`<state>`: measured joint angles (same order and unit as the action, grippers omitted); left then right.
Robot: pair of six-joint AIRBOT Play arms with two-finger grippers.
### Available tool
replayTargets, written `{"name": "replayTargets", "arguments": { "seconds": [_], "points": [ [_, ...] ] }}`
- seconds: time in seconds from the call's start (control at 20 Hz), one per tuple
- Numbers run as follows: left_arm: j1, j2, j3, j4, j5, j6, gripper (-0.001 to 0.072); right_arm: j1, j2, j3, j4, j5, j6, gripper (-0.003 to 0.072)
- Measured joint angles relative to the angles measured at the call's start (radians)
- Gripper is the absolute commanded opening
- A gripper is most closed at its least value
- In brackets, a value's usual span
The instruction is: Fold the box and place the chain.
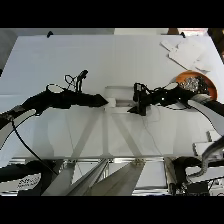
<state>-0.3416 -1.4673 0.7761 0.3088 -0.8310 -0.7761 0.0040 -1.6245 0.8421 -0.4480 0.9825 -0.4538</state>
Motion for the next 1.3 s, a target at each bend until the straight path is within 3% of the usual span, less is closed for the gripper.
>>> {"name": "replayTargets", "arguments": {
  "seconds": [0.55, 1.05, 1.15, 1.3],
  "points": [
    [-0.045, 0.000, 0.000, 0.140, 0.107, 0.009, 0.0354, 0.000, 0.000, 0.000, 0.000, 0.001, 0.000, 0.0400],
    [-0.045, 0.008, 0.008, 0.185, 0.123, -0.007, 0.0357, 0.000, 0.000, 0.000, 0.003, 0.002, 0.000, 0.0400],
    [-0.045, 0.015, 0.018, 0.194, 0.130, -0.019, 0.0481, 0.000, 0.000, 0.000, 0.005, 0.002, 0.001, 0.0400],
    [-0.046, 0.022, 0.031, 0.191, 0.131, -0.044, 0.0498, 0.000, 0.000, 0.000, 0.000, 0.002, 0.001, 0.0400]
  ]
}}
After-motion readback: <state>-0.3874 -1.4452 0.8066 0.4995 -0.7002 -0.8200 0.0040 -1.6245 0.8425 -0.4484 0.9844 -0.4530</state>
